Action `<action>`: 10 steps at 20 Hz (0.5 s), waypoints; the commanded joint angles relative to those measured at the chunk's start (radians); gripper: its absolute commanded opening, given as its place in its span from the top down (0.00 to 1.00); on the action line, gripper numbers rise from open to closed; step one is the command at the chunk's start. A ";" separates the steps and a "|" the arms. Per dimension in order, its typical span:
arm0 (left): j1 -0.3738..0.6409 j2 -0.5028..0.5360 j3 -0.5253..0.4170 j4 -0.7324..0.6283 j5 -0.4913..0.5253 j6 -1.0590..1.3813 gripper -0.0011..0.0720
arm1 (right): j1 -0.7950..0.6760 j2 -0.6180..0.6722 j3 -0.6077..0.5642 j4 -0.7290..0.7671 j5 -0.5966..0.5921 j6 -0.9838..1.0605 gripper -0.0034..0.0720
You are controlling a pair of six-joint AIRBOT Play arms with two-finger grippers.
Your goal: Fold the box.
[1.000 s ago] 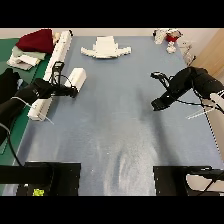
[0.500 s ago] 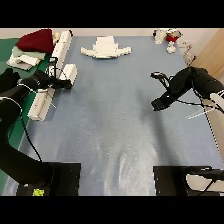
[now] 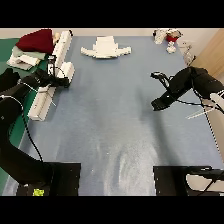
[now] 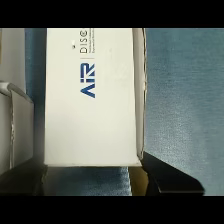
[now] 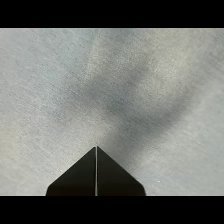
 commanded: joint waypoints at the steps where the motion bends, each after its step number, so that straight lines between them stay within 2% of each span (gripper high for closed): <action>1: 0.000 0.000 0.002 0.006 -0.017 -0.002 0.34 | 0.000 0.000 0.001 0.000 0.000 0.000 0.95; 10: -0.002 0.000 0.002 0.003 -0.021 -0.003 0.34 | 0.000 0.000 0.001 0.000 0.000 0.000 0.95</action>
